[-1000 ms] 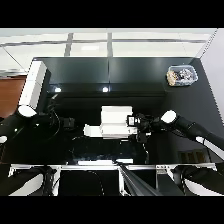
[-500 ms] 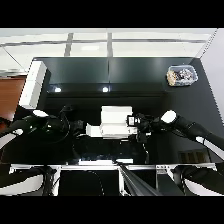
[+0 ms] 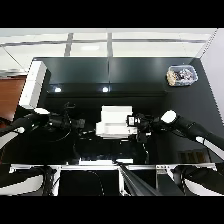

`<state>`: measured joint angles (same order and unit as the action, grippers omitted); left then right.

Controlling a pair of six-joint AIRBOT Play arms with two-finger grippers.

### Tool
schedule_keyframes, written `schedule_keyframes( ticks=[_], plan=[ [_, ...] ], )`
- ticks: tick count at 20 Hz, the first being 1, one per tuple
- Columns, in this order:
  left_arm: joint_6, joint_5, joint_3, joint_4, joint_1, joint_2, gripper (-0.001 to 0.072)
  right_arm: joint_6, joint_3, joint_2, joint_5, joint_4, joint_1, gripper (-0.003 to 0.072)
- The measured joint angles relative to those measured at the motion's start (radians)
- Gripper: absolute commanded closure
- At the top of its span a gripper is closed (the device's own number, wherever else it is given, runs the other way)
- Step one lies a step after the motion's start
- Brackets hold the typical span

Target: Fold the box and place the chain.

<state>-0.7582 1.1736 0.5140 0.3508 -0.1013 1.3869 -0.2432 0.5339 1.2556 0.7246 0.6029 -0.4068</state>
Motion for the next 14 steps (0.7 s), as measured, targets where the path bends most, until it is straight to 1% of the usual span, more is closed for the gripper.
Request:
schedule_keyframes(
  ticks=[2, 3, 4, 5, 7, 9, 11, 12, 14],
  plan=[
    [0.014, 0.017, 0.011, -0.017, -0.005, 0.000, 0.0021, 0.000, 0.000, 0.000, 0.000, 0.000, 0.000, 0.0507],
    [0.018, 0.023, 0.017, -0.022, -0.012, 0.000, 0.0048, 0.000, 0.000, 0.000, 0.000, 0.000, 0.000, 0.0507],
    [0.018, 0.024, 0.024, -0.023, -0.021, 0.000, 0.0116, 0.000, 0.000, 0.000, 0.000, 0.000, 0.000, 0.0507],
    [0.018, 0.030, 0.034, -0.023, -0.035, 0.000, 0.0132, 0.000, 0.000, 0.000, 0.000, 0.000, 0.000, 0.0507],
    [0.004, 0.037, 0.065, -0.002, -0.069, 0.000, 0.0132, 0.000, 0.000, 0.000, 0.000, 0.000, 0.000, 0.0507],
    [-0.036, 0.037, 0.109, 0.047, -0.108, -0.001, 0.0132, 0.000, 0.000, 0.000, 0.000, 0.000, 0.000, 0.0507],
    [-0.109, 0.035, 0.157, 0.122, -0.148, -0.001, 0.0183, 0.000, 0.000, 0.000, 0.000, 0.000, 0.000, 0.0507],
    [-0.142, 0.033, 0.179, 0.154, -0.166, -0.001, 0.0228, 0.000, 0.000, 0.000, 0.000, 0.000, 0.000, 0.0507],
    [-0.204, 0.031, 0.222, 0.206, -0.199, -0.001, 0.0228, 0.000, 0.000, 0.000, 0.000, 0.000, 0.000, 0.0507]
  ],
)
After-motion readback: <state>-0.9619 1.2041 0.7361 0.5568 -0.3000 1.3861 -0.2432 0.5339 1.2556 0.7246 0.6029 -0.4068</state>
